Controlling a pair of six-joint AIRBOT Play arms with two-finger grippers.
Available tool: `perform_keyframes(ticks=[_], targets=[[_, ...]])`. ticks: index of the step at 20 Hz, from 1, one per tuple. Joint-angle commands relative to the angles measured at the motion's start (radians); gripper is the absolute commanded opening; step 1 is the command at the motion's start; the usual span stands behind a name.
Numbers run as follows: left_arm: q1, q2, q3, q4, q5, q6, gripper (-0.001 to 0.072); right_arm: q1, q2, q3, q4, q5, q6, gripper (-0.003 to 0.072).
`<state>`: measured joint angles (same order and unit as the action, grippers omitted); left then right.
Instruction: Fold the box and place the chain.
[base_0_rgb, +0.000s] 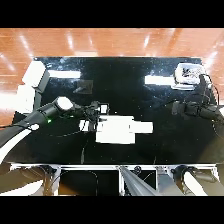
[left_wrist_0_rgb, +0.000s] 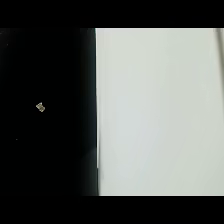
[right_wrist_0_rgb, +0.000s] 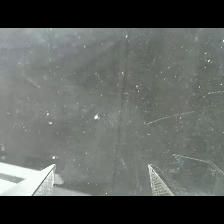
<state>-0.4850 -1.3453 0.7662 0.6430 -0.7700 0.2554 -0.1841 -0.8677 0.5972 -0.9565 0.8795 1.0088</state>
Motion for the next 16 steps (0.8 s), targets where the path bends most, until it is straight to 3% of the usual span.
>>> perform_keyframes(ticks=[1, 6, 9, 13, 16], targets=[[-0.001, -0.001, -0.001, 0.006, 0.011, -0.016, 0.0024, -0.001, 0.000, 0.000, 0.002, -0.050, 0.000, 0.0715], [-0.020, -0.001, -0.001, 0.035, 0.010, -0.063, 0.0023, 0.005, -0.001, -0.001, 0.108, -0.093, -0.003, 0.0715], [-0.026, -0.001, -0.001, 0.035, 0.019, -0.107, 0.0023, 0.126, -0.012, -0.010, 0.088, -0.023, -0.351, 0.0716], [-0.025, -0.001, -0.001, 0.035, 0.090, -0.106, 0.0024, 0.353, -0.040, -0.031, 0.019, -0.202, -0.681, 0.0717], [-0.025, -0.002, -0.001, 0.038, 0.114, -0.106, 0.0024, 0.447, -0.041, -0.077, -0.143, -0.128, -0.804, 0.0717]])
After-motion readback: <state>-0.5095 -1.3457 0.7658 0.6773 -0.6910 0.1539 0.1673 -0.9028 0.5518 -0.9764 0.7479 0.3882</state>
